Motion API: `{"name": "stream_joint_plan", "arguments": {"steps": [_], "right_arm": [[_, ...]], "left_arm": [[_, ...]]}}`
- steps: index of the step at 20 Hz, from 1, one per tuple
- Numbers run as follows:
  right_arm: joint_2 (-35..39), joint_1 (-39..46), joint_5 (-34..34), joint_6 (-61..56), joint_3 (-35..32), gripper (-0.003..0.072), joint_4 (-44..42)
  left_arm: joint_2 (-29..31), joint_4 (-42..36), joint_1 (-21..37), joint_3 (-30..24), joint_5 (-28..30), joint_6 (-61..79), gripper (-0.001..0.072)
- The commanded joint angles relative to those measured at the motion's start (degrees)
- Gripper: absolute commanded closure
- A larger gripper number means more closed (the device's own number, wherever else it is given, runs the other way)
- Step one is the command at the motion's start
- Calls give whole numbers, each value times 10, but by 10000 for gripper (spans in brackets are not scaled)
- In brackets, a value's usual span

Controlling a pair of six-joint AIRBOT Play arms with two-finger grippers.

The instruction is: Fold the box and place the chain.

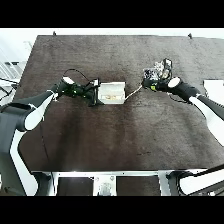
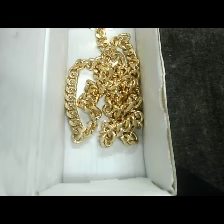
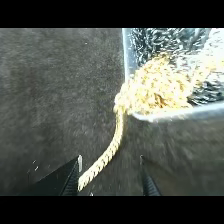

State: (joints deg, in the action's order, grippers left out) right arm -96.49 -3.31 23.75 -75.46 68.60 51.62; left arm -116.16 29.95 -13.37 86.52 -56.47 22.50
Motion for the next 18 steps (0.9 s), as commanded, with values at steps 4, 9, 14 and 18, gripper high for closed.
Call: {"name": "stream_joint_plan", "arguments": {"steps": [4,9,14,18], "right_arm": [[-92,3,14,40,77,409,-51],[-25,-10,109,73,83,679,-50],[198,-76,110,71,82,680,16],[308,-162,102,5,82,681,118]], "left_arm": [[0,0,0,0,2,0,364],[0,0,0,0,4,0,364],[0,0,0,0,3,0,364],[0,0,0,0,2,0,364]]}}
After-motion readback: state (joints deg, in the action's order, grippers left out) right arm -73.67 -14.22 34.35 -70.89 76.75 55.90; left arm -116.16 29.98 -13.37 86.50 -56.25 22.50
